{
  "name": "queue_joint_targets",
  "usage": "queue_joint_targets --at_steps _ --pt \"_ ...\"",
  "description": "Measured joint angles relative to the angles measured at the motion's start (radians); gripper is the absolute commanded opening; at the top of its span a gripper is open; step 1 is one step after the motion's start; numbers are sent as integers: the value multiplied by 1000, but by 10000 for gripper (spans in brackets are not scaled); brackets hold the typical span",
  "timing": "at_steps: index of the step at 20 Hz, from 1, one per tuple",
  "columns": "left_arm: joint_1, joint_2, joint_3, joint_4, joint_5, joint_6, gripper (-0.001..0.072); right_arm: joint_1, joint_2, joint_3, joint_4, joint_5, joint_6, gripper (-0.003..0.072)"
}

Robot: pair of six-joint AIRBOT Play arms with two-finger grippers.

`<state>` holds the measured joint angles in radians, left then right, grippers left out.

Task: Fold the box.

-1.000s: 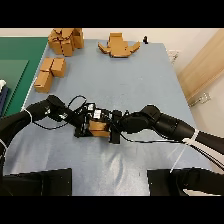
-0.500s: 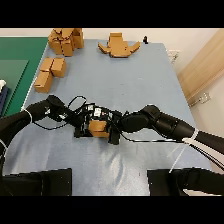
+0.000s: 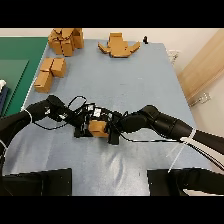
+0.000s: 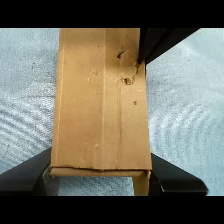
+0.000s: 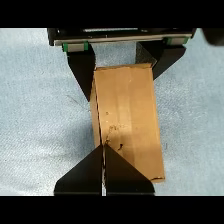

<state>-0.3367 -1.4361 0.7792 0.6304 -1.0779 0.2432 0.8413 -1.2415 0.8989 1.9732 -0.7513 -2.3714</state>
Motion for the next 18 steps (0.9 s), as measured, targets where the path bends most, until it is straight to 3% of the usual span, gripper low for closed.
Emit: queue_joint_targets --at_steps 4,6,10,12,13,16,18 --pt "0 0 0 -5 2 -6 249 0 20 2 -8 -12 0 118" --pt "0 0 0 -17 26 -11 249 2 31 4 -11 -29 1 248" --pt "1 0 0 -8 11 -6 249 0 38 5 -33 -16 0 247" --pt "0 0 0 -6 6 -4 249 0 41 5 -34 -11 0 185" --pt "0 0 0 -5 5 -3 249 -2 42 5 -37 -8 0 5" --pt "0 0 0 -3 3 -2 249 2 55 6 -27 18 1 5" --pt "0 0 0 -3 2 0 249 2 76 2 -10 96 72 5"
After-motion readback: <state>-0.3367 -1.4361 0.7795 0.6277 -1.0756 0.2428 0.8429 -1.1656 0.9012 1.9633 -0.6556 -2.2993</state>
